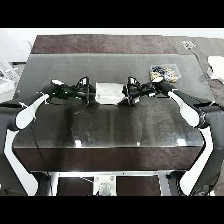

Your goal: Fold the box and place the chain.

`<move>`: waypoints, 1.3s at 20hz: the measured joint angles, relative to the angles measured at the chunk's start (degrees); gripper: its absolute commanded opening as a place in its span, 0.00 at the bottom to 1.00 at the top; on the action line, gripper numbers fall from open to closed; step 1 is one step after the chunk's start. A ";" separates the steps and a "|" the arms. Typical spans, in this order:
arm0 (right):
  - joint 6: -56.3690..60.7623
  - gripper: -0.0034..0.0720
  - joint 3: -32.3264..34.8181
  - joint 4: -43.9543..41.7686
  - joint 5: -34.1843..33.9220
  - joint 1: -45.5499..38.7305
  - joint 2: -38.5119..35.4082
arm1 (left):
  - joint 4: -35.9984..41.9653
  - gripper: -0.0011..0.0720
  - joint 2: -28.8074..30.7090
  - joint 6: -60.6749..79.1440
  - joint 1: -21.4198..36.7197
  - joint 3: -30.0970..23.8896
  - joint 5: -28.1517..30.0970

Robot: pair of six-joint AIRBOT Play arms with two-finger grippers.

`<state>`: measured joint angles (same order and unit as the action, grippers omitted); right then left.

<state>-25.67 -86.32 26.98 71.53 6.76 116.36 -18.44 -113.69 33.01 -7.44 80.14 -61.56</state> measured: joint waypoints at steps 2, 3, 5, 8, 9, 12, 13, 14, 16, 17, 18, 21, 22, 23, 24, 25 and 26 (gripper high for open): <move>-0.02 0.73 0.00 0.02 0.02 0.00 0.00 | 0.17 1.00 0.00 0.33 0.00 0.00 -0.13; -0.02 0.73 0.00 0.02 0.02 0.00 0.00 | 0.35 1.00 -0.02 0.37 0.00 0.00 -0.24; -0.04 0.73 0.00 0.07 0.09 0.00 0.00 | 0.63 1.00 -0.02 0.52 0.02 0.00 -0.66; -0.07 0.73 0.00 0.11 0.15 0.00 0.00 | 0.92 1.00 -0.04 0.55 -0.11 0.00 -1.09; -0.07 0.73 0.00 0.13 0.20 -0.02 0.00 | 1.01 1.00 -0.04 0.55 -0.31 0.00 -1.18; -0.11 0.73 0.00 0.15 0.28 -0.02 0.00 | 1.55 1.00 -0.04 0.55 -1.05 0.00 -1.01; -0.11 0.73 0.00 0.15 0.28 0.00 0.00 | 1.60 1.00 -0.04 0.52 -1.18 0.00 -0.85; -0.09 0.73 0.00 0.15 0.26 -0.02 0.00 | 1.62 1.00 -0.04 0.52 -1.27 0.00 -0.79; -0.09 0.73 0.00 0.13 0.24 0.00 0.00 | 1.66 1.00 -0.04 0.52 -1.44 0.00 -0.59; -0.09 0.73 0.00 0.13 0.24 0.00 0.00 | 1.68 1.00 -0.04 0.50 -1.53 0.00 -0.35; -0.07 0.73 0.00 0.13 0.22 0.00 0.00 | 1.68 1.00 -0.04 0.48 -1.60 -0.02 -0.11; -0.07 0.73 0.00 0.09 0.17 0.00 0.00 | 1.20 1.00 -0.02 0.28 -1.66 -0.02 0.35; -0.09 0.73 0.00 0.09 0.15 0.00 0.00 | 1.07 0.99 -0.02 0.28 -1.73 -0.02 0.55; -0.09 0.73 0.00 0.09 0.13 0.00 0.00 | 0.90 0.98 -0.02 0.26 -1.75 -0.02 0.72; -0.07 0.73 0.00 0.04 0.11 0.00 0.00 | 0.68 0.85 -0.02 0.11 -1.75 -0.02 0.87; -0.09 0.73 0.00 0.00 0.02 0.00 0.00 | 0.26 0.84 -0.02 0.09 -1.75 -0.02 0.90; -0.09 0.73 0.00 0.00 0.02 0.00 0.00 | 0.00 0.84 -0.07 0.09 -1.75 0.00 0.92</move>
<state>-25.76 -86.32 26.98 71.55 6.76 116.36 -18.44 -113.75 33.10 -9.19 80.14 -60.64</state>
